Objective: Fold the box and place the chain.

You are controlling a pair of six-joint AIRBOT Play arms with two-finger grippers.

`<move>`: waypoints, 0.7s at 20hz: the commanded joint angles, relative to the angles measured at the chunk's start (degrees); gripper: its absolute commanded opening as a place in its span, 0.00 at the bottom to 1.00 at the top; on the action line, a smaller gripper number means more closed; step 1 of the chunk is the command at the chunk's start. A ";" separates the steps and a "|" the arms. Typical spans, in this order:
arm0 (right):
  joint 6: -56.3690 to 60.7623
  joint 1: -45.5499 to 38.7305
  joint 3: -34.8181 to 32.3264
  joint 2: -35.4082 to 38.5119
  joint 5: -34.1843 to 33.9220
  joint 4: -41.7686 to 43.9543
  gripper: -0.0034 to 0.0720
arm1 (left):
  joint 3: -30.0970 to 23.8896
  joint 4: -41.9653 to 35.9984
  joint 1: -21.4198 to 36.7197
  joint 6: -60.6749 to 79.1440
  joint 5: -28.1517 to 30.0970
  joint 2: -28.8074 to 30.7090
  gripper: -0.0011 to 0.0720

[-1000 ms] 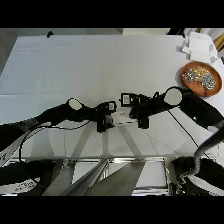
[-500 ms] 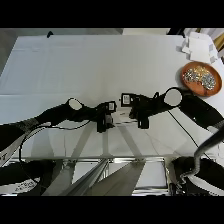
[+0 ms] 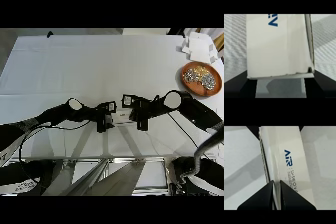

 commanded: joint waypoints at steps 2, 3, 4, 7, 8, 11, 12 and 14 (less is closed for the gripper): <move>0.07 0.04 -0.15 0.24 -2.80 1.51 0.15 | -0.02 -0.07 0.02 -0.11 -0.02 0.02 0.39; 0.07 0.04 -0.15 0.37 -2.97 1.46 0.15 | -0.02 -0.07 0.02 -0.11 -0.02 0.02 0.39; 0.07 0.04 -0.15 0.61 -3.04 1.33 0.15 | -0.04 -0.07 0.02 -0.11 -0.02 0.02 0.39; 0.66 -0.13 -0.13 1.16 -4.04 1.29 0.14 | -0.04 -0.07 0.02 -0.11 -0.02 0.02 0.39; 1.40 -0.13 -0.13 1.57 -4.94 1.27 0.14 | -0.02 -0.07 0.02 -0.11 -0.02 0.02 0.39; 1.68 -0.13 -0.13 2.86 -7.15 1.29 0.10 | -0.02 -0.07 0.02 -0.11 -0.02 0.02 0.39; 2.32 -0.13 -0.13 2.86 -7.17 1.29 0.10 | -0.02 -0.07 0.02 -0.11 -0.02 0.02 0.39; 3.08 -0.13 -0.15 2.84 -7.15 1.31 0.10 | -0.04 -0.07 0.04 -0.11 -0.02 0.02 0.39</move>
